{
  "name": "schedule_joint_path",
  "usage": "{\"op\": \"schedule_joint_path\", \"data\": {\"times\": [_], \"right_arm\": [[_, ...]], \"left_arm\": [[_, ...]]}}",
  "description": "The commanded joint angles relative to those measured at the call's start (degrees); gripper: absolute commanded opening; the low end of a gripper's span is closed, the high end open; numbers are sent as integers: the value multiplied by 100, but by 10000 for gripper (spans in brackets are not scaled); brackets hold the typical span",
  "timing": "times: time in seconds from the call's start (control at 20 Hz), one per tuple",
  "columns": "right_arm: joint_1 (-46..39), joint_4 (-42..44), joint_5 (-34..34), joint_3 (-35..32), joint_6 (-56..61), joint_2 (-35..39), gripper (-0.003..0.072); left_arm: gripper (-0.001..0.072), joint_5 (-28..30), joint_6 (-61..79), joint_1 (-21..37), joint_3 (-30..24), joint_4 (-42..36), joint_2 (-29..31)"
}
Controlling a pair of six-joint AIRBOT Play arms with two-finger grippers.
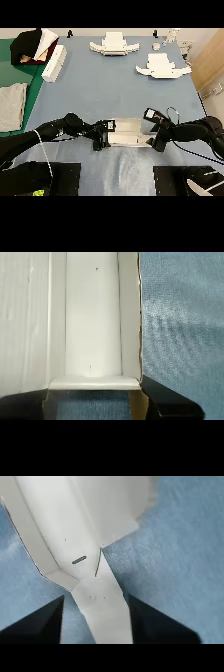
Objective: Fold the box.
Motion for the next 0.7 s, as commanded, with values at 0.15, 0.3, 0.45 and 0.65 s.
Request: {"op": "schedule_joint_path", "data": {"times": [0.15,0.3,0.45,0.65], "right_arm": [[7,1545,-87,48,3956,310,3],[181,2782,308,-7,3958,-289,3],[713,3112,1038,238,3947,-984,3],[553,2376,1357,1193,3936,-1799,3]], "left_arm": [[468,7,-4,0,4,2,0],[468,7,-4,0,4,2,0],[469,7,-4,0,4,2,0],[468,7,-4,0,4,2,0]]}}
